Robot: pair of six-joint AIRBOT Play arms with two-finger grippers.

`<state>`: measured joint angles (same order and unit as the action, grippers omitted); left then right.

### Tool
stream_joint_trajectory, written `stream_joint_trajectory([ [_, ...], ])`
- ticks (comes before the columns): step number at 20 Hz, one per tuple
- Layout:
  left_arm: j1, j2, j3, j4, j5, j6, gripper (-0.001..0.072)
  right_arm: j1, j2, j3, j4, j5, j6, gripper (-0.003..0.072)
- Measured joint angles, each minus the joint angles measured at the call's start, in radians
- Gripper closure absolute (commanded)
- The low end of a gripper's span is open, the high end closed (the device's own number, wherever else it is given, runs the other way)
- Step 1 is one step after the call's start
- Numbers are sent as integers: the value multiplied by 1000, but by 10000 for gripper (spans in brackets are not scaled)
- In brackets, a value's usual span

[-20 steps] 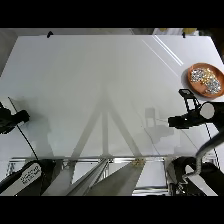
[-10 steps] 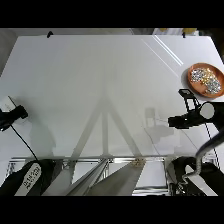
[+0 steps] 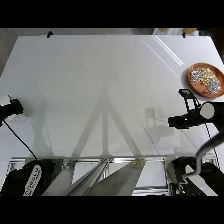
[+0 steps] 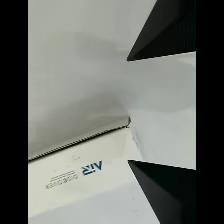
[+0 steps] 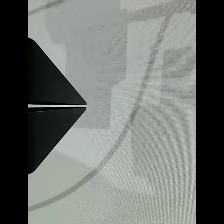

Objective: Fold the box and place the chain.

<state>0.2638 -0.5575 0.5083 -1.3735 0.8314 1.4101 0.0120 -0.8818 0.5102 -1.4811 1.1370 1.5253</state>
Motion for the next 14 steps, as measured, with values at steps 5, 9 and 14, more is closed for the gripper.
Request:
stream_joint_trajectory([
  [5, -41, 85, 0, 17, 20, 0, 502, 0, 0, 0, 0, 0, 0, 669],
  [9, -74, 57, 0, 21, 23, 17, 693, 0, 0, 0, 0, 0, 0, 669],
  [14, -95, -34, 0, 19, 13, 37, 522, 0, 0, 0, 0, 0, 0, 669],
])
